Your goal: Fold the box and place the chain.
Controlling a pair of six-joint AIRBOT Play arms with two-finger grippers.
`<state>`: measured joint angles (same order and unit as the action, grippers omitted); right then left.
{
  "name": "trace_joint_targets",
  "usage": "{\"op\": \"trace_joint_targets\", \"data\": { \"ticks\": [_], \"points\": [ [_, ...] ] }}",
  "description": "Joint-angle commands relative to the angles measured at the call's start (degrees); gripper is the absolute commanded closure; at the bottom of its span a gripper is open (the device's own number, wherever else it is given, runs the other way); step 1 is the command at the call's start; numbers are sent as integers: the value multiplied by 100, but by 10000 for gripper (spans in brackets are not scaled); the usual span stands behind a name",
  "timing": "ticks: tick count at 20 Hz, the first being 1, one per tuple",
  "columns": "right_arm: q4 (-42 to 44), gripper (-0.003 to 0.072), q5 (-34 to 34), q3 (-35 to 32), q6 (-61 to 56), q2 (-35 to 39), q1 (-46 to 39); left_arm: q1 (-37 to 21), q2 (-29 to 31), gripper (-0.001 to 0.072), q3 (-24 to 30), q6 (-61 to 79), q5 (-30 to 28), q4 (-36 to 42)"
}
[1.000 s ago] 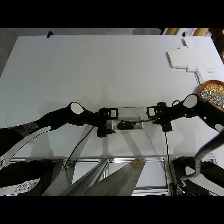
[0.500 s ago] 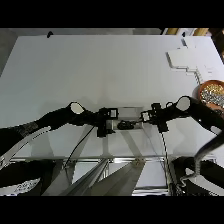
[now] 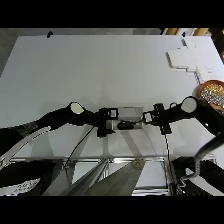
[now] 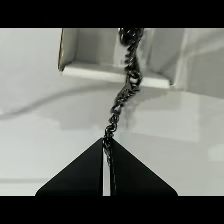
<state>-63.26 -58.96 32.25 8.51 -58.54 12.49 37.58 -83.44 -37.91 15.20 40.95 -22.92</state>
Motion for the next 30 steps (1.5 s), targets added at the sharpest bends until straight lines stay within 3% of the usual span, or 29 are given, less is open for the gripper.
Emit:
{"op": "trace_joint_targets", "data": {
  "ticks": [1,3,6,8,12,14,17,19,23,26,30],
  "points": [
    [1209,673,-225,7,-120,713,7,2,4,376,2,0,0,-2],
    [2380,673,-361,7,-118,824,7,2,4,376,2,0,0,-2],
    [3351,672,-199,7,-118,800,254,2,4,376,2,0,2,-2],
    [3460,672,188,4,-118,800,776,2,4,376,2,0,0,-2],
    [3318,672,1729,4,-118,625,1888,2,4,376,2,0,0,-2],
    [3311,672,2092,4,-118,426,2192,2,4,376,2,0,0,-2],
    [3305,668,1963,4,-120,90,2243,2,4,376,2,0,0,-2],
    [3224,571,1912,7,-120,59,2243,2,4,376,2,0,0,-2],
    [2872,557,1764,7,-402,323,1985,2,4,376,2,0,0,-2],
    [2524,557,1038,7,-463,831,1222,2,4,376,2,0,0,-2],
    [1045,576,131,4,-883,1167,-267,2,4,376,2,0,2,-2]
  ]
}}
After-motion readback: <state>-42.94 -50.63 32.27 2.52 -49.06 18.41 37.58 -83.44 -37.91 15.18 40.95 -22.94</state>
